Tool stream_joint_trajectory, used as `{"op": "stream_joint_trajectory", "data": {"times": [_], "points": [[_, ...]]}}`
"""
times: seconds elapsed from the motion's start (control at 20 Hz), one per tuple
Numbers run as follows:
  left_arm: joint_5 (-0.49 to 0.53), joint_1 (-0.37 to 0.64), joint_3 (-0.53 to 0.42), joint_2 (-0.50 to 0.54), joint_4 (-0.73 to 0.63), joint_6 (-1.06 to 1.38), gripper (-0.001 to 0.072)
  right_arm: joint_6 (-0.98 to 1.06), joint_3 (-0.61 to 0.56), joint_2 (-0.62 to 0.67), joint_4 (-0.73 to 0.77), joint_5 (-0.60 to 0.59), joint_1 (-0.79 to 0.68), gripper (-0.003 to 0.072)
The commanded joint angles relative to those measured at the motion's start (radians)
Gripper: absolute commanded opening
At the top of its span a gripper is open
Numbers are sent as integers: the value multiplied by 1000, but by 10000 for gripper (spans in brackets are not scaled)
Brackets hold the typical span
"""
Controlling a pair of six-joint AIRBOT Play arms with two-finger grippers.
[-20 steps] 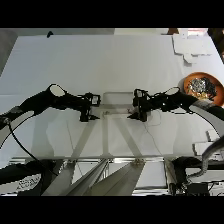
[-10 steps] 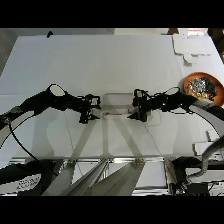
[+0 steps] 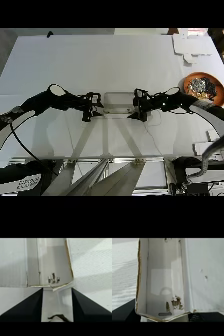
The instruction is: Fold the box and place the chain.
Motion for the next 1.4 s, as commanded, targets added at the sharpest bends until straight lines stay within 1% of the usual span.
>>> {"op": "stream_joint_trajectory", "data": {"times": [0.0,0.15,0.2,0.25,0.3,0.45,0.5,0.55,0.6,0.8,0.85,0.9,0.95,1.1,1.25,1.35], "points": [[18,-18,0,-14,-10,6,313,0,1,0,0,1,0,544],[58,-31,0,-20,-11,6,306,0,1,0,0,1,0,544],[63,-30,0,-19,-10,6,216,0,1,0,0,1,0,544],[62,-30,0,-19,-10,5,88,0,1,0,0,1,0,544],[61,-30,0,-19,-10,5,30,0,1,0,0,1,0,544],[61,-30,0,-19,-10,3,33,0,1,0,0,1,0,544],[61,-30,0,-19,-11,3,45,0,1,0,0,1,0,544],[61,-30,0,-19,-14,3,127,0,1,0,0,1,0,544],[62,-30,0,-19,-17,2,229,0,1,0,0,1,0,544],[69,-30,0,-19,-17,2,237,0,1,0,0,1,0,544],[72,-29,0,-19,-17,1,273,0,1,0,0,1,0,544],[79,-29,0,-19,-17,-8,364,0,1,0,0,1,0,544],[96,-29,0,-19,-17,-39,421,0,1,0,0,1,0,544],[107,-28,0,-18,-16,-89,456,0,1,0,0,1,0,544],[107,-28,0,-6,-16,-89,455,0,1,0,0,1,0,544],[107,-23,0,26,1,-89,455,0,1,0,0,1,0,544]]}}
